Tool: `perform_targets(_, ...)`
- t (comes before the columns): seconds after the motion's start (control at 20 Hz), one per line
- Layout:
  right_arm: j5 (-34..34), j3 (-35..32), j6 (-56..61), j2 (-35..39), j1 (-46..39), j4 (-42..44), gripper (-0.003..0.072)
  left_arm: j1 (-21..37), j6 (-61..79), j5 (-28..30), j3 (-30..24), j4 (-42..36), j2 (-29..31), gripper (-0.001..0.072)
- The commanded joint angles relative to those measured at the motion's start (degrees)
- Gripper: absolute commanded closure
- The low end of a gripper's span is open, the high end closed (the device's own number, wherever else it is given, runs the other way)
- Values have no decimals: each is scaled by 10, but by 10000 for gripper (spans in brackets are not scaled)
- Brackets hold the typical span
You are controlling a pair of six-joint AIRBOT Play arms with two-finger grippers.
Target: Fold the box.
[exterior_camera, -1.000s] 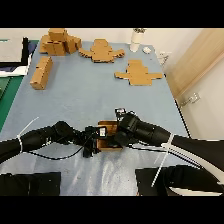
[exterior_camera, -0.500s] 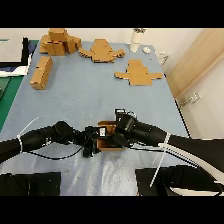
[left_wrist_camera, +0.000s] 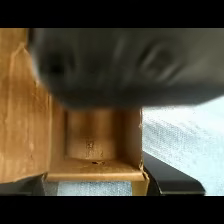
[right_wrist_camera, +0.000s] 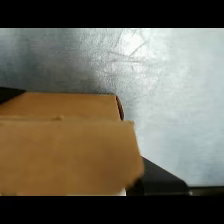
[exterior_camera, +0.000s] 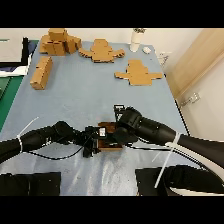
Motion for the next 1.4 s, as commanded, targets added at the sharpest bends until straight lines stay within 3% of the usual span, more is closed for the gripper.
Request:
perform_targets(0.0, -51, 10, 17, 41, 0, -3, 217, 0, 0, 0, 0, 0, 0, 237)
perform_targets(0.15, -89, 10, 35, 68, 0, -32, 224, 0, 0, 0, 0, 0, 0, 237)
perform_targets(0.25, -118, 10, 35, 81, 0, -49, 319, 0, 0, 0, 0, 0, 0, 237)
perform_targets(0.3, -129, 9, 35, 85, -6, -61, 396, 0, 0, 0, 0, 0, 0, 237)
perform_targets(0.35, -138, 8, 32, 87, -20, -74, 557, 0, 0, 0, 0, 0, 0, 237)
perform_targets(0.4, -142, 5, 14, 85, -41, -89, 654, 0, 0, 0, 0, 0, 0, 237)
perform_targets(0.55, -68, -5, -125, 56, -176, -76, 683, 0, 0, 0, 0, 0, 0, 237)
perform_targets(0.6, -8, -4, -200, 39, -232, -27, 682, 0, 0, 0, 0, 0, 0, 237)
perform_targets(0.7, 102, -4, -435, -11, -343, 193, 683, 0, 0, 0, 0, 0, 0, 237)
perform_targets(0.8, 80, 2, -711, -76, -424, 467, 683, 0, 0, 0, 0, 0, 0, 237)
perform_targets(0.9, -37, 14, -896, -138, -455, 628, 683, 0, 0, 0, 0, 0, 0, 237)
perform_targets(0.95, -88, 16, -930, -157, -454, 646, 683, 0, 0, 0, 0, 0, 0, 237)
perform_targets(1.05, -125, 8, -993, -161, -434, 642, 684, 0, 0, 1, 0, 0, 0, 237)
perform_targets(1.35, -66, -68, -1045, -61, -413, 611, 683, 0, 0, 0, 0, 0, 0, 237)
